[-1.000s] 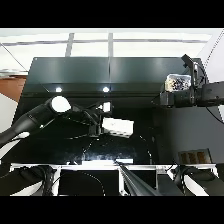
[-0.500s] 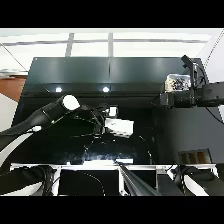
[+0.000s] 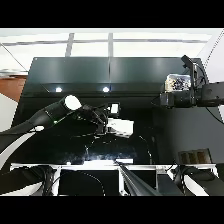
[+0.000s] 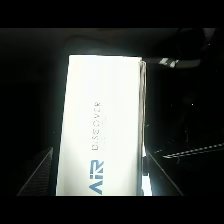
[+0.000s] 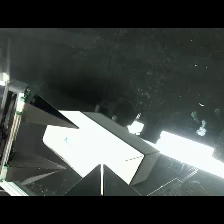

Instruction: Fold the box and place the chain.

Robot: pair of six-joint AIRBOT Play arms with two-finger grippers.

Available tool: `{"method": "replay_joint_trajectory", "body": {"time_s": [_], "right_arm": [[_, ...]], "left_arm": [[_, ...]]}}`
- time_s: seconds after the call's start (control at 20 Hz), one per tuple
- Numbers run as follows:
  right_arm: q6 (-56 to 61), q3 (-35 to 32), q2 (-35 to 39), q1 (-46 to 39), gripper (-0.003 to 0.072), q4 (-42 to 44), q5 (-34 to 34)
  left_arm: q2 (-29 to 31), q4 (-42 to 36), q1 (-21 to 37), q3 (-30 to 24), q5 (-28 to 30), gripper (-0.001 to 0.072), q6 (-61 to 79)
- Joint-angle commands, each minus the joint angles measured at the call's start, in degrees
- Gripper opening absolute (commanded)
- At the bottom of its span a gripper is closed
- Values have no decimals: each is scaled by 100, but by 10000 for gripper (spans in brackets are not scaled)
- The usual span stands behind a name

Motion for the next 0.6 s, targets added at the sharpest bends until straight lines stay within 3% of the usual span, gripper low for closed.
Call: {"method": "replay_joint_trajectory", "body": {"time_s": [0.0, 0.55], "right_arm": [[4, 2, 4, 2, 30, 4, 2], [2, 2, 4, 2, 30, 2, 4]], "left_arm": [[-11, -2, -33, 4, 20, 708, -59], [-219, -57, -33, 4, 35, 708, -57]]}}
